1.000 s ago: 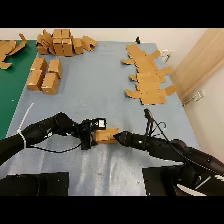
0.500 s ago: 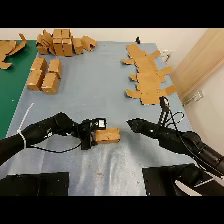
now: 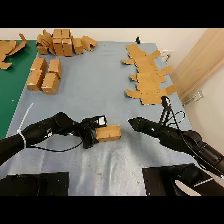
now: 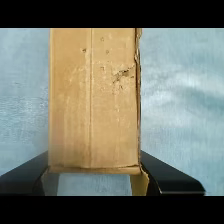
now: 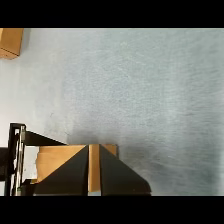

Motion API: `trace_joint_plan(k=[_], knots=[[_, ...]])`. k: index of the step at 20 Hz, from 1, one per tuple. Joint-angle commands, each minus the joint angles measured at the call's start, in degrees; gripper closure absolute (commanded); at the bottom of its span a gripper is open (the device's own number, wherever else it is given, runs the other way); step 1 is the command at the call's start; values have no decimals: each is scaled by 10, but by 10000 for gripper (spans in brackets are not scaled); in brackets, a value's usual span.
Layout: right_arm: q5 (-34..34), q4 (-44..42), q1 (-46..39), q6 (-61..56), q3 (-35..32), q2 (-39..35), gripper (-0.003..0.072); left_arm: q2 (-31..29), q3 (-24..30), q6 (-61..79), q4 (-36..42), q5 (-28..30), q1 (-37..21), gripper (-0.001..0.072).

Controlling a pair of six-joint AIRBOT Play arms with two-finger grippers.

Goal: Fold the box.

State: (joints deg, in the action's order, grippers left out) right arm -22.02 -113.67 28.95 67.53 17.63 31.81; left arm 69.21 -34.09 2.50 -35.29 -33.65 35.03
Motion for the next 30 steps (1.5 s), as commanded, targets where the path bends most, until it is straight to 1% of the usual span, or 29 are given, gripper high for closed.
trace_joint_plan(k=[1,3,4,7,11,13,16,18,20,24,27,30], knots=[[-1,-3,0,-21,0,0,584,-4,-9,-80,18,53,-7,197],[-1,-3,0,-21,0,0,584,-15,-23,-177,-24,86,-32,196],[-1,-3,0,-21,0,0,584,-22,-31,-223,-52,90,-52,197],[1,-3,0,-21,0,0,584,-45,-42,-349,-162,87,-143,197],[1,-1,0,-21,0,0,584,-75,-42,-456,-292,21,-293,197],[1,-1,0,-21,0,0,585,-92,-43,-489,-330,-21,-367,197],[3,9,0,-21,0,0,584,-120,-43,-491,-344,-95,-458,196],[11,13,0,-21,0,0,601,-131,-43,-491,-344,-108,-500,196],[23,13,0,-21,0,0,601,-129,-43,-491,-344,-102,-520,197],[27,13,0,-21,0,0,601,-104,-46,-491,-359,-45,-523,196],[27,13,0,-21,0,0,601,-59,-66,-506,-383,-43,-523,196],[27,13,0,-21,0,0,601,-7,-97,-522,-384,-34,-523,196]])
